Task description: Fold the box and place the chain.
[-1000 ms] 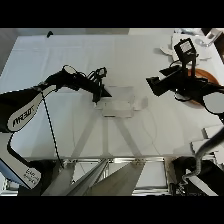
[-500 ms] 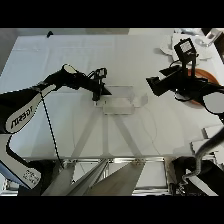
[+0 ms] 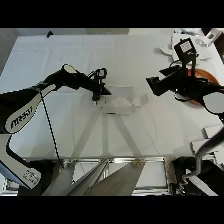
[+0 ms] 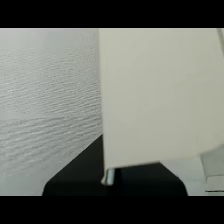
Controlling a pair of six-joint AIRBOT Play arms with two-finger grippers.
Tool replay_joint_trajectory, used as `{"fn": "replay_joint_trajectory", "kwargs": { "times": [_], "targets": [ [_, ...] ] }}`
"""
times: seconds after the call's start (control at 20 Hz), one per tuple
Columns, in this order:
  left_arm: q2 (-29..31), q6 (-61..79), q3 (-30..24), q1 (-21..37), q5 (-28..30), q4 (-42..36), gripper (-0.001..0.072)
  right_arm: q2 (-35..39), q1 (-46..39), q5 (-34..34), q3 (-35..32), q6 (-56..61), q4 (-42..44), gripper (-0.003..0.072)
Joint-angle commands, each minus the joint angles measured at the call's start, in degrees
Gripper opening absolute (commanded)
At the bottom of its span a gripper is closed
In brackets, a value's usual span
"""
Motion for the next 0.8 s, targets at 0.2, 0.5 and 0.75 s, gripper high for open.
{"fn": "replay_joint_trajectory", "kwargs": {
  "times": [0.2, 0.5, 0.75],
  "targets": [
    [-1.1, -0.1, 0.0, 0.0, 0.0, 2.2, 0.0008, 0.0, 0.0, 0.0, 0.1, 0.0, 0.2, 0.0666],
    [-1.1, -0.1, 0.0, 0.0, 0.0, 2.2, 0.0008, 0.0, 0.0, -0.5, 0.1, 0.0, 0.3, 0.0666],
    [-1.1, -0.1, 0.0, 0.0, 0.0, 2.2, 0.0008, 0.1, 2.8, 4.3, 2.8, -8.3, 0.6, 0.0674]
  ]
}}
